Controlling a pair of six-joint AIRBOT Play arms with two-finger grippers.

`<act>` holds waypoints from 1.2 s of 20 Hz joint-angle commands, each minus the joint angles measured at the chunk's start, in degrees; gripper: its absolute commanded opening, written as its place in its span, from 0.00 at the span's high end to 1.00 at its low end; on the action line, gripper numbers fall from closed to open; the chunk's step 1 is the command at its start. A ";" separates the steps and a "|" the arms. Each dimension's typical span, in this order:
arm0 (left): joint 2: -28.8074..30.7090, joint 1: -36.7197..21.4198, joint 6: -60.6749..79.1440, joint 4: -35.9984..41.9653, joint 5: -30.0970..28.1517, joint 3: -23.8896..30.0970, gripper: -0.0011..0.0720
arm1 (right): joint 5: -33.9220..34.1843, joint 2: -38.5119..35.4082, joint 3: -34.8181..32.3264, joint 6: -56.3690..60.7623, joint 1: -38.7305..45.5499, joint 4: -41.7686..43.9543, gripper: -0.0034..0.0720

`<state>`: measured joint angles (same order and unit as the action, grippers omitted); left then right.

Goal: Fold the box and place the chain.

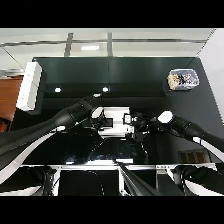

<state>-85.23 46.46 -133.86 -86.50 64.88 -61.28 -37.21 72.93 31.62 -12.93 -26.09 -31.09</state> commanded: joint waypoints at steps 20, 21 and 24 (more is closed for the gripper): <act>-0.02 -0.02 1.62 0.20 0.17 -0.02 0.95 | -4.15 -8.92 0.11 6.29 0.00 -11.61 0.44; -0.02 -0.02 1.62 0.20 0.15 -0.02 0.95 | -4.22 -8.92 0.11 6.32 0.00 -11.58 0.61; -0.02 -0.02 1.62 0.22 0.15 -0.02 0.95 | -4.13 -8.61 0.09 6.29 0.00 -8.44 0.63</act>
